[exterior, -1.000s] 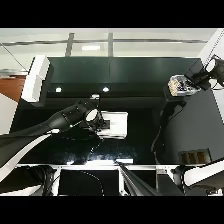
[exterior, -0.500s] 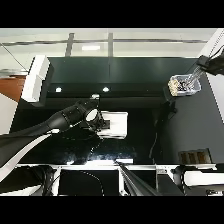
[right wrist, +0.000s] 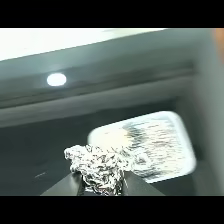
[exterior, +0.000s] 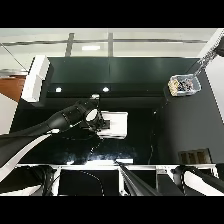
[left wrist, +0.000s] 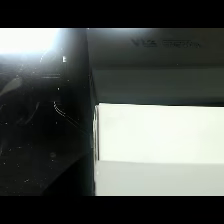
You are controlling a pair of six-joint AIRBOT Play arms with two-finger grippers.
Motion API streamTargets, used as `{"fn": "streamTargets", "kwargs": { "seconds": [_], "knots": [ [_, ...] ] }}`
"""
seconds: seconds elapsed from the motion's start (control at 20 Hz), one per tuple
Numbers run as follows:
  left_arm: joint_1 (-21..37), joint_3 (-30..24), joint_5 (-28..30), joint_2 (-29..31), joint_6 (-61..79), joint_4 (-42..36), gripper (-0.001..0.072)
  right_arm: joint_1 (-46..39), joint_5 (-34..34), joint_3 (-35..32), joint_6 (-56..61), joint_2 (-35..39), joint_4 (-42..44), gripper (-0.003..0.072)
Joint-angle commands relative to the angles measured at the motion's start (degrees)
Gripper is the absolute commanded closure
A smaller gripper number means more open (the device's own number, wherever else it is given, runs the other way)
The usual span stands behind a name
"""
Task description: Fold the box and place the chain.
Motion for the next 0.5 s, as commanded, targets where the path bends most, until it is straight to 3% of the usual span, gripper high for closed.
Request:
{"fn": "streamTargets", "kwargs": {
  "seconds": [0.0, 0.2, 0.45],
  "knots": [
    [0.0, 0.0, 0.0, 0.0, 0.0, 0.0, 0.0682, 0.0, 7.8, 0.0, -6.2, 6.1, 13.1, 0.065],
    [0.0, 0.0, -0.1, 0.0, 0.0, 0.0, 0.0682, 2.6, 13.5, 0.0, -8.4, 9.4, 20.7, 0.065],
    [0.0, 0.0, -0.1, 0.0, 0.0, 0.0, 0.0682, 16.1, 19.8, -1.0, -8.4, 9.4, 23.1, 0.065]
  ]
}}
